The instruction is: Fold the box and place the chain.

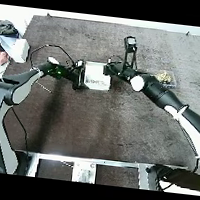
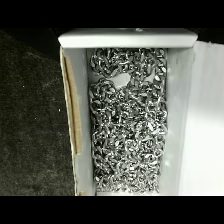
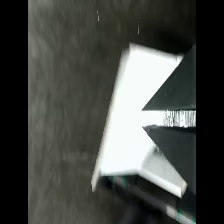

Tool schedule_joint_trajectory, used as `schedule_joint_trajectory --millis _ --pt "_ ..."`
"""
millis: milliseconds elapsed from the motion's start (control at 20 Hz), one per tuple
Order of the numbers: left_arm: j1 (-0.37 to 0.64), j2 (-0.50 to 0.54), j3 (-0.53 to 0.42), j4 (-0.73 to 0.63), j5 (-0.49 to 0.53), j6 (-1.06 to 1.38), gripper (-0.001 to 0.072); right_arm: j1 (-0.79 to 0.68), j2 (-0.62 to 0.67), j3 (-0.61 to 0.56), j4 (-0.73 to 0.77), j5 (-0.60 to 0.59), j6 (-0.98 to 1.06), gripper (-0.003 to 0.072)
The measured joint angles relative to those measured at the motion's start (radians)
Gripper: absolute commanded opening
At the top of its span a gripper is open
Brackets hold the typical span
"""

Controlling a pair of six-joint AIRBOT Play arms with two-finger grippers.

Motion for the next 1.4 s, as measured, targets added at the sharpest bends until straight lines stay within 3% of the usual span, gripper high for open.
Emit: schedule_joint_trajectory --millis 200,450,700,1000,1400 --pt "0.0 0.0 0.0 0.0 0.0 0.0 0.0323 -0.108 -0.007 0.09 0.117 0.109 -0.255 0.0108" --pt "0.0 0.0 0.0 0.0 0.0 0.0 0.0323 -0.261 -0.107 0.239 0.52 0.359 -0.748 0.0109" --pt "0.0 0.0 0.0 0.0 0.0 0.0 0.0323 -0.358 -0.283 0.393 0.814 0.616 -1.062 0.0109" --pt "0.0 0.0 0.0 -0.001 0.0 0.0 0.0323 -0.381 -0.468 0.552 0.913 0.813 -1.178 0.0109" --pt "0.0 0.0 0.0 0.0 0.0 0.0 0.0323 -0.354 -0.524 0.594 0.868 0.896 -1.226 0.0111"
